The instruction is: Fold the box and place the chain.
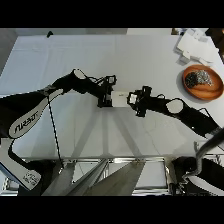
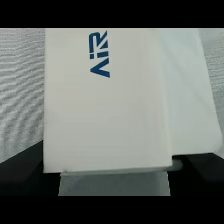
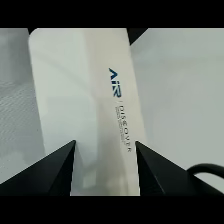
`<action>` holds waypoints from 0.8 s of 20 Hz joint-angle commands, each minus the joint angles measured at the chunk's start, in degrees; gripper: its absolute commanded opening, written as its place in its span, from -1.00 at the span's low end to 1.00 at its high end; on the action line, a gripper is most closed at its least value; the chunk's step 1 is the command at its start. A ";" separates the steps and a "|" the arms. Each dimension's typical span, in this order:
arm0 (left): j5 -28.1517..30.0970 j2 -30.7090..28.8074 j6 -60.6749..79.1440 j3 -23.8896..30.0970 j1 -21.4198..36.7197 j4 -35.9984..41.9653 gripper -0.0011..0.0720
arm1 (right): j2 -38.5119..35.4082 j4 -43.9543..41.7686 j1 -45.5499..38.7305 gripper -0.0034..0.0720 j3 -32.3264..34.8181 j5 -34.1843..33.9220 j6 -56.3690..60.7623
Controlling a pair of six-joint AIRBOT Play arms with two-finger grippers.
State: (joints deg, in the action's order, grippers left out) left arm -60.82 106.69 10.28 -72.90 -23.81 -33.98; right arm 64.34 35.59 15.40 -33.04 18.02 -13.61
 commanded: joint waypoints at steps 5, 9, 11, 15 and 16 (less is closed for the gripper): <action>0.17 0.00 -0.07 0.02 0.02 0.04 -0.21 | -1.46 0.00 0.24 0.11 0.02 -0.26 0.02; 0.17 0.00 -0.07 0.02 0.02 0.04 -0.21 | -1.49 0.04 0.24 0.11 0.02 9.70 0.02; 0.17 0.00 -0.07 0.02 0.02 0.04 -0.21 | -1.46 0.07 0.24 0.15 0.42 9.35 0.02; 0.17 0.02 -0.07 0.02 0.02 0.04 -0.21 | -1.36 -0.09 0.24 0.18 0.90 0.59 0.02; 0.17 0.02 -0.07 0.02 0.02 0.04 -0.21 | -1.36 -0.07 0.24 0.18 0.92 -1.29 0.02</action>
State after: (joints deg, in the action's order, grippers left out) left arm -60.69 106.69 10.22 -72.90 -23.83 -33.93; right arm 62.96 35.62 15.59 -32.29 21.50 -13.61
